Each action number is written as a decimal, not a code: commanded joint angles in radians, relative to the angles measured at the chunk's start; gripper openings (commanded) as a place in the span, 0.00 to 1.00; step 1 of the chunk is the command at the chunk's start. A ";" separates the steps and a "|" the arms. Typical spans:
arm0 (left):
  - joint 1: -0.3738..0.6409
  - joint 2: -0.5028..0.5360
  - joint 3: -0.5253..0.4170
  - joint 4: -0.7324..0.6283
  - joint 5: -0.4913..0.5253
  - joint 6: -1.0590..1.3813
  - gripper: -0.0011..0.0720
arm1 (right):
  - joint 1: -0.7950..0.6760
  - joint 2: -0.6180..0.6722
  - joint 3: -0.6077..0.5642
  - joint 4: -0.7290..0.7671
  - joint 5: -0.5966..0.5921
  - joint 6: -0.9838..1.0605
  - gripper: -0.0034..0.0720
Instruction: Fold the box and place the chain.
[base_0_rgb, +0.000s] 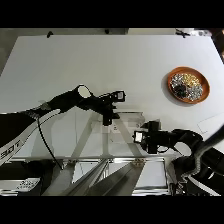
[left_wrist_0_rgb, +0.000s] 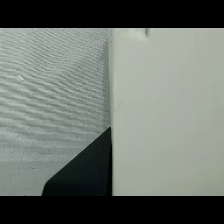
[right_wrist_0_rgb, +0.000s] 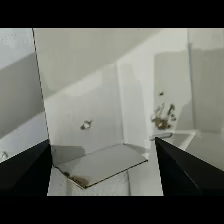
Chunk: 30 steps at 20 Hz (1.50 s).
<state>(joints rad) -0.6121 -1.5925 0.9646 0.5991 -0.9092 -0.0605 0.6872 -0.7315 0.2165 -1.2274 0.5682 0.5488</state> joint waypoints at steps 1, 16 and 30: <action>0.000 -0.001 0.000 0.000 0.000 0.000 0.03 | 0.000 -0.008 0.030 -0.004 -0.030 0.002 0.97; -0.001 -0.001 0.000 0.000 0.000 0.000 0.03 | -0.216 -0.038 0.114 0.155 0.066 -0.177 0.95; -0.001 -0.001 0.000 0.000 0.000 0.000 0.03 | -0.334 -0.073 0.115 0.357 0.075 -0.483 0.95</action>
<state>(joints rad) -0.6125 -1.5929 0.9646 0.5987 -0.9089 -0.0608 0.3695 -0.8036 0.3302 -0.8959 0.6388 0.1081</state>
